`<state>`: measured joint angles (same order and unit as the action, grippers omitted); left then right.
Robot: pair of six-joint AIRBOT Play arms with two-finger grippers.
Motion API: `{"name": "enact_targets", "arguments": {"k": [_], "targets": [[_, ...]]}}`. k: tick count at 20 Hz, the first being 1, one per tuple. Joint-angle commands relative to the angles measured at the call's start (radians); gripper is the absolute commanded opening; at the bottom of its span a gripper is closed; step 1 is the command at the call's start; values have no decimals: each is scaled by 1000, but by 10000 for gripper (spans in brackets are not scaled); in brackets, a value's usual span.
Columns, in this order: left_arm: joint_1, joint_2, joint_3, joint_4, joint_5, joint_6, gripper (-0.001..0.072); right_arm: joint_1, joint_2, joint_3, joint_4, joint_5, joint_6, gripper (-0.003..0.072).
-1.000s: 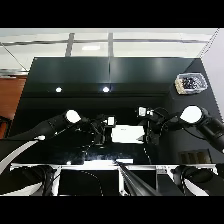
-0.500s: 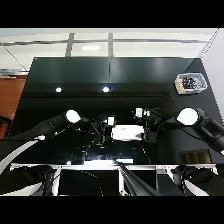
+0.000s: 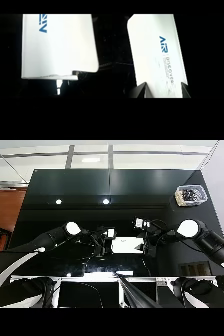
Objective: Fold the box and place the chain.
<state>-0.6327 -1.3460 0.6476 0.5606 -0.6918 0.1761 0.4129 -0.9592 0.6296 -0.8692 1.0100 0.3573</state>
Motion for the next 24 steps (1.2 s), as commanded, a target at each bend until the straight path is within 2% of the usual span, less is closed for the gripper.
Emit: {"name": "enact_targets", "arguments": {"k": [1,2,3,4,24], "targets": [[0,0,0,0,-1,-1,323,0,1,1,23,19,6,491],[0,0,0,0,-1,-1,323,0,1,1,23,17,6,475],[0,0,0,0,-1,-1,323,0,1,1,23,13,6,310],[0,0,0,0,-1,-1,323,0,1,1,23,7,6,194],[0,0,0,0,-1,-1,323,0,0,-9,23,41,7,211]]}}
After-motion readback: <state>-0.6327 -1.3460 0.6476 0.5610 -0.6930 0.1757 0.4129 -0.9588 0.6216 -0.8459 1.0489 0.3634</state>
